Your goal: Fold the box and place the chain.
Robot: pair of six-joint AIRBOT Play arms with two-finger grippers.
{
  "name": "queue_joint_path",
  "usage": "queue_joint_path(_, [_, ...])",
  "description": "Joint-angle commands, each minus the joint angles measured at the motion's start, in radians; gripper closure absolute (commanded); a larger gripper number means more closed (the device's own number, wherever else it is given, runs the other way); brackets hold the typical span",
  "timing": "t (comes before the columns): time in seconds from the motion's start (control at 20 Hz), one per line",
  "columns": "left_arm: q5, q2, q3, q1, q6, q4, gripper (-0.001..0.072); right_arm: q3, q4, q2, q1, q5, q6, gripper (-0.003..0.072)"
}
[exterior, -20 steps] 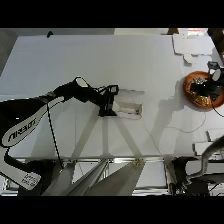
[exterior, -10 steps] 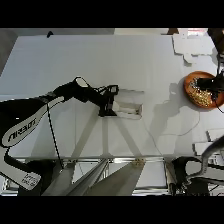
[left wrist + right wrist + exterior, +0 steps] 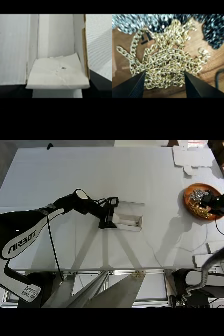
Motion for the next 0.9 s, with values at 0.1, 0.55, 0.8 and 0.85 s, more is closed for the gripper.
queue_joint_path(0.1, [0.0, 0.0, 0.0, 0.0, 0.0, 0.0, 0.0435, 0.0, 0.024, -0.08, -0.002, 0.044, -0.026, 0.0395])
queue_joint_path(0.55, [0.0, 0.0, 0.0, 0.0, 0.0, 0.0, 0.0435, 0.001, 0.026, 0.078, -0.002, 0.027, -0.22, 0.068])
queue_joint_path(0.8, [0.0, 0.0, 0.0, 0.0, 0.0, 0.0, 0.0435, 0.002, 0.027, 0.232, -0.002, 0.049, -0.302, 0.0681])
queue_joint_path(0.85, [0.0, 0.0, 0.0, 0.0, 0.0, 0.0, 0.0435, 0.002, 0.031, 0.254, -0.002, 0.069, -0.315, 0.0681])
